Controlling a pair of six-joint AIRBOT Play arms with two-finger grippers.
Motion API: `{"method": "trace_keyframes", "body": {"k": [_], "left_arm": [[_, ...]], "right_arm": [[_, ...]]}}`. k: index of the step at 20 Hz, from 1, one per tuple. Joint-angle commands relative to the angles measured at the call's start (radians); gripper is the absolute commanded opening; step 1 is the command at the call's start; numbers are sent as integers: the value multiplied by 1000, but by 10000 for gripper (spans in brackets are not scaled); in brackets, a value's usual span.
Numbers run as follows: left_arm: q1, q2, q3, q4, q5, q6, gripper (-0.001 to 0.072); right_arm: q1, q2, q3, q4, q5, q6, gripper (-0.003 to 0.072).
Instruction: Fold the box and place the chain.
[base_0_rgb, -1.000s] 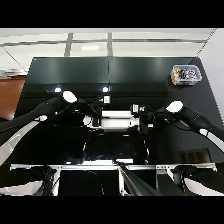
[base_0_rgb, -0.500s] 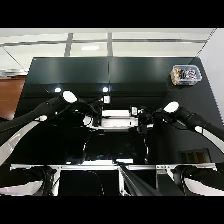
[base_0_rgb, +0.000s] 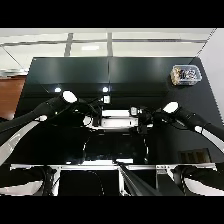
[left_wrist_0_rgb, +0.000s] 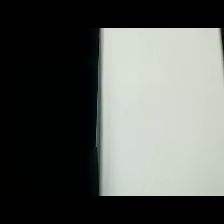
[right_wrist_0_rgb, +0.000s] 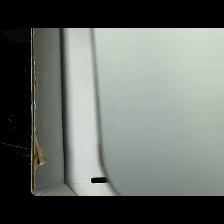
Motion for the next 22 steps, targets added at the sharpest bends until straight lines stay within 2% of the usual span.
{"method": "trace_keyframes", "body": {"k": [1, 8, 22], "left_arm": [[0, 0, 0, 0, 0, 0, 26], [0, 0, 0, 0, 0, 0, 26], [0, 0, 0, 0, 0, 0, 26]], "right_arm": [[0, -1, 0, -31, -3, 32, 634], [23, -4, 0, -59, -49, 76, 634], [29, -5, 0, -68, -52, 81, 634]]}}
